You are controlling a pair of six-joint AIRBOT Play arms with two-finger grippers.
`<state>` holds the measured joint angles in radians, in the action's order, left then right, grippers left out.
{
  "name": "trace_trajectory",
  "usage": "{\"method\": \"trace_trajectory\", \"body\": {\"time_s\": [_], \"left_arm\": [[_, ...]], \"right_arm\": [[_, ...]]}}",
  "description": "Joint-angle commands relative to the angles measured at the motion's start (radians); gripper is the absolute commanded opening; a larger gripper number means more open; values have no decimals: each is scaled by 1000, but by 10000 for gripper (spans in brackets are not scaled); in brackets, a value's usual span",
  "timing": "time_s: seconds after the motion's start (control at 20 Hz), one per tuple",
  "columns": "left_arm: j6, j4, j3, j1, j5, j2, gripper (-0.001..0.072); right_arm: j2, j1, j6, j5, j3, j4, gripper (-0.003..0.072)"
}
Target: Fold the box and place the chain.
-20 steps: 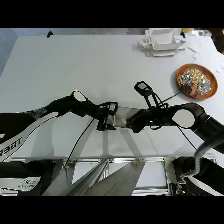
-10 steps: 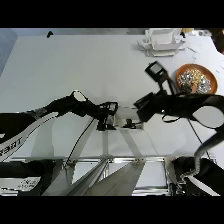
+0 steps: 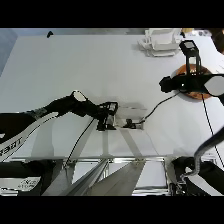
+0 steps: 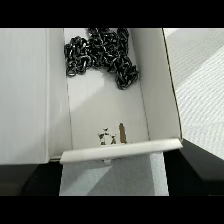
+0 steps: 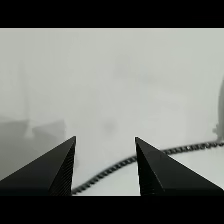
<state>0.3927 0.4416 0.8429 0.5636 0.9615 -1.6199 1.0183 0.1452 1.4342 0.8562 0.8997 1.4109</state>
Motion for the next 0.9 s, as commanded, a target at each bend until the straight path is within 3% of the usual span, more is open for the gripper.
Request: {"method": "trace_trajectory", "body": {"time_s": [0.0, 0.4, 0.85], "left_arm": [[0, 0, 0, -1, 0, 1, 83], [0, 0, 0, -1, 0, 1, 83], [0, 0, 0, -1, 0, 1, 83]], "right_arm": [[146, -48, 10, 11, 3, 39, 360], [357, -48, 63, 18, -26, 105, 337], [374, -48, 79, -35, -53, 104, 335]]}}
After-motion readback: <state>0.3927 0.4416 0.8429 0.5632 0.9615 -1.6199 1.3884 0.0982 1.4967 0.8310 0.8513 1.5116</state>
